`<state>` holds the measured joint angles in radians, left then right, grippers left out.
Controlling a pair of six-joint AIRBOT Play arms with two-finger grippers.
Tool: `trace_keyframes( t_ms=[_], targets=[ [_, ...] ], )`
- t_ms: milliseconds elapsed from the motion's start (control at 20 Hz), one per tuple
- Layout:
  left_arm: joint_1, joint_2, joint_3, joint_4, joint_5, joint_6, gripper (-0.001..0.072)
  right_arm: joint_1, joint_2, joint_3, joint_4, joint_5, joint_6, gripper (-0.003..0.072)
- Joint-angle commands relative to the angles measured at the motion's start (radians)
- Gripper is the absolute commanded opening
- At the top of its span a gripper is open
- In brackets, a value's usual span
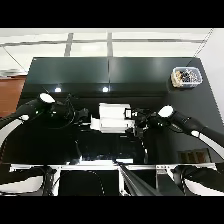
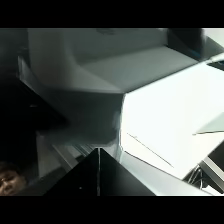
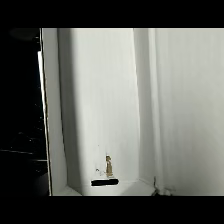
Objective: Fold the box and place the chain.
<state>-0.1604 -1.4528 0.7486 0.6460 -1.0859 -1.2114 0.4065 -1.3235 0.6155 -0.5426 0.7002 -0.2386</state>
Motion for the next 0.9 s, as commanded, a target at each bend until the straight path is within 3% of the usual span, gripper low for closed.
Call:
trace_keyframes(
  t_ms=[0,50,300,350,600,850],
  targets=[
    [-0.005,-0.002,0.018,0.0,-0.023,-0.001,0.0033,0.001,0.0,0.0,0.0,0.0,0.0,0.0425],
    [-0.005,-0.002,0.018,0.0,-0.027,0.0,0.0037,0.001,0.0,0.0,0.0,0.0,0.0,0.0425],
    [-0.005,-0.002,0.031,0.023,-0.052,-0.037,0.0601,0.001,0.0,0.0,0.0,0.008,0.0,0.0425],
    [-0.005,-0.002,0.037,0.023,-0.059,-0.043,0.0676,0.001,0.0,0.0,0.0,0.009,0.0,0.0424],
    [-0.036,-0.001,0.076,-0.06,-0.105,-0.055,0.0695,0.001,0.0,0.0,0.0,0.014,0.0,0.0424],
    [-0.114,0.0,0.113,-0.053,-0.12,-0.053,0.0683,0.001,0.0,0.0,0.0,0.014,0.0,0.0425]
  ],
)
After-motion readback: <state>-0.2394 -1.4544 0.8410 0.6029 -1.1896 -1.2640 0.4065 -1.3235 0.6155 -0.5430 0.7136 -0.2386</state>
